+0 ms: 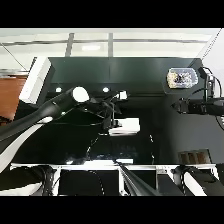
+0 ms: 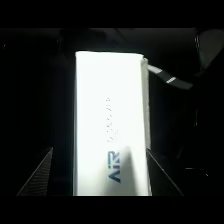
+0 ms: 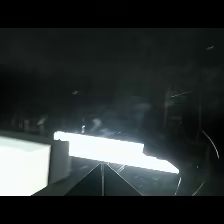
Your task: Fold the box and place the chain.
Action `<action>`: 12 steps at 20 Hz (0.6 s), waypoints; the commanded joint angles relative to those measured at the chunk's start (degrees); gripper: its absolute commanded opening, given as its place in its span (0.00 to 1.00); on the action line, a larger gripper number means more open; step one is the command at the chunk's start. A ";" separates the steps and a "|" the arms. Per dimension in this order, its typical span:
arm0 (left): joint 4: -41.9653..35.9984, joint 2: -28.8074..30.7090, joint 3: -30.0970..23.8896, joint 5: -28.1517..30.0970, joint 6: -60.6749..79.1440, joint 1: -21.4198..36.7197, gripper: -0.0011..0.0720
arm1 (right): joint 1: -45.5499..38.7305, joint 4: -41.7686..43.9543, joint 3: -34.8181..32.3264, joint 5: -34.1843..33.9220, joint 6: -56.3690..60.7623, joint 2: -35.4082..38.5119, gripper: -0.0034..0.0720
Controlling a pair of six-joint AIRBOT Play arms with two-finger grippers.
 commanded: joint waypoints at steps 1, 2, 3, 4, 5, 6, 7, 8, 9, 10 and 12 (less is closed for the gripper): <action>0.24 -5.29 4.90 -3.91 -3.04 -1.33 0.98 | -1.51 -0.37 -0.04 -1.09 0.37 0.04 0.07; 0.22 -5.62 4.92 -3.93 -3.04 -2.10 0.98 | -1.49 -0.46 -0.04 -1.11 0.39 0.04 0.07; 0.24 -5.88 4.96 -3.89 -3.02 -3.06 0.98 | -1.51 -0.46 -0.04 -1.11 0.37 0.04 0.07; 0.79 -6.05 5.09 -3.72 -3.02 -4.04 0.98 | -1.51 -0.33 -0.04 -1.18 0.39 0.04 0.07; 1.95 -6.10 5.11 -3.21 -3.02 -5.09 0.98 | -1.49 -0.04 -0.04 -1.20 0.39 0.04 0.07; 3.32 -6.10 5.11 -2.49 -3.04 -5.92 0.98 | -1.49 0.13 -0.04 -1.20 0.39 0.04 0.07; 4.11 -6.10 5.11 -2.27 -3.04 -6.47 0.98 | -1.51 0.13 -0.04 -1.20 0.39 0.04 0.07; 4.09 -6.10 5.11 -2.27 -3.04 -6.67 0.98 | -1.51 0.11 -0.04 -1.20 0.39 0.04 0.07; 4.09 -6.10 5.11 -2.25 -3.04 -6.80 0.98 | -1.51 0.11 -0.04 -1.25 0.39 0.04 0.07; 4.09 -6.10 5.11 -2.21 -3.04 -6.78 0.98 | -1.49 0.13 -0.04 -1.36 0.42 0.04 0.07; 4.11 -6.19 5.11 -2.12 -3.04 -6.88 0.98 | -1.49 0.13 -0.04 -1.57 0.42 0.04 0.07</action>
